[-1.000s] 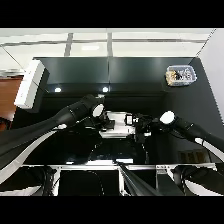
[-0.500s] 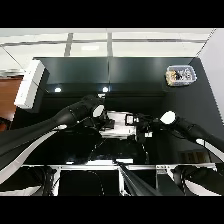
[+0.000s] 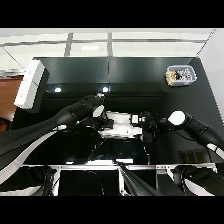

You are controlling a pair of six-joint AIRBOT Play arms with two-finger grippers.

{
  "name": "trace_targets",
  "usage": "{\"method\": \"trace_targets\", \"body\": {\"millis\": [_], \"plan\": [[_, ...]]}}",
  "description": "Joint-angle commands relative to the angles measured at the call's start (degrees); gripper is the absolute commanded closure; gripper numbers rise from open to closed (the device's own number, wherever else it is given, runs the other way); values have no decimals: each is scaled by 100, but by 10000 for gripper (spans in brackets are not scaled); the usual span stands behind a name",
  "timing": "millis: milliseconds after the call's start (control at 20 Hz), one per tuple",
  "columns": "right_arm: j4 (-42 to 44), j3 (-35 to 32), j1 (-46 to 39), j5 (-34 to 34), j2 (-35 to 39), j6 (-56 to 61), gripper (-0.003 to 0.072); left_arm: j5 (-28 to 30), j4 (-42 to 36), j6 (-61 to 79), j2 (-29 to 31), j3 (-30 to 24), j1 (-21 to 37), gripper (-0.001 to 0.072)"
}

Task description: Fold the box and place the chain.

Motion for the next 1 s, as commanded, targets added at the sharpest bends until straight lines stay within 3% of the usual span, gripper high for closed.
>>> {"method": "trace_targets", "body": {"millis": [0, 50, 250, 300, 350, 650, 950], "plan": [[164, 0, -20, 260, 31, 33, -16, 9, -7, -9, 2, 4, -4, 685], [195, 0, -20, 251, 22, 33, -15, 9, -7, -7, 2, 4, -4, 685], [326, 0, 7, 273, -37, 37, 322, 11, -7, -7, 2, 4, -4, 685], [457, 0, 31, 278, -72, 35, 528, 9, -7, -7, 2, 4, 2, 684], [566, 0, 70, 269, -129, 35, 631, 4, -7, -7, 2, 4, 2, 685], [1709, 0, 315, -232, -549, 35, 631, 7, -11, -7, 2, 4, 0, 684], [1738, 0, 313, -262, -560, 39, 626, 31, -94, -7, 2, 4, 2, 684]]}}
